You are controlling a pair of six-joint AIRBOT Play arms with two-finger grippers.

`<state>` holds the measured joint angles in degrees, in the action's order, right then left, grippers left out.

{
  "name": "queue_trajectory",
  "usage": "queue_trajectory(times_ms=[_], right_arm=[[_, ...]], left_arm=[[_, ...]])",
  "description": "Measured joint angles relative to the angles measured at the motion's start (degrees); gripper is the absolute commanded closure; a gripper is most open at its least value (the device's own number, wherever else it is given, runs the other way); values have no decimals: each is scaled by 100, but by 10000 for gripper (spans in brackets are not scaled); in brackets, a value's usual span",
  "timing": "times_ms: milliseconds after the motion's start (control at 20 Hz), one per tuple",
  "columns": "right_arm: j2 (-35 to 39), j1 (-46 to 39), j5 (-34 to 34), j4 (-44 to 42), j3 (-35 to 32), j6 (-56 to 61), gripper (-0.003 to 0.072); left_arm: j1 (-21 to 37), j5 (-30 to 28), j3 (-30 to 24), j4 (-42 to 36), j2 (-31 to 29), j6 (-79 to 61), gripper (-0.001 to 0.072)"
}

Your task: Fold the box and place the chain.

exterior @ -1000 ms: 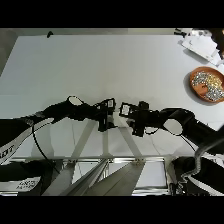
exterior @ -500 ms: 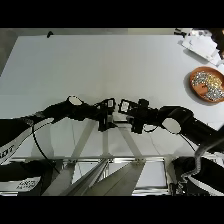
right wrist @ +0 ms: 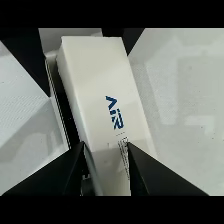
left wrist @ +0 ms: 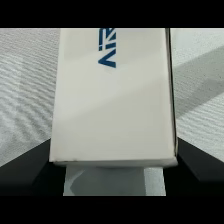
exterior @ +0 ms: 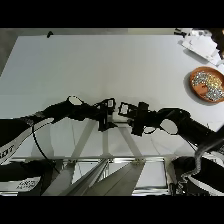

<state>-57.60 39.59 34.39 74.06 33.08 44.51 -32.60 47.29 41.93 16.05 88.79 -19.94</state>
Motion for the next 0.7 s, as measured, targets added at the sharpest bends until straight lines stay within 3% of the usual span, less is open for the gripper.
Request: queue_trajectory(times_ms=[300, 400, 700], right_arm=[[-13, 260, -181, 310, -74, 31, 403], [-15, 286, -216, 382, -79, 48, 362], [-17, 313, -254, 485, -87, 122, 362]], left_arm=[[0, 7, 0, 2, -2, -2, 437], [0, 9, 0, 2, -2, 0, 437], [0, 9, 0, 2, -2, 2, 437]])
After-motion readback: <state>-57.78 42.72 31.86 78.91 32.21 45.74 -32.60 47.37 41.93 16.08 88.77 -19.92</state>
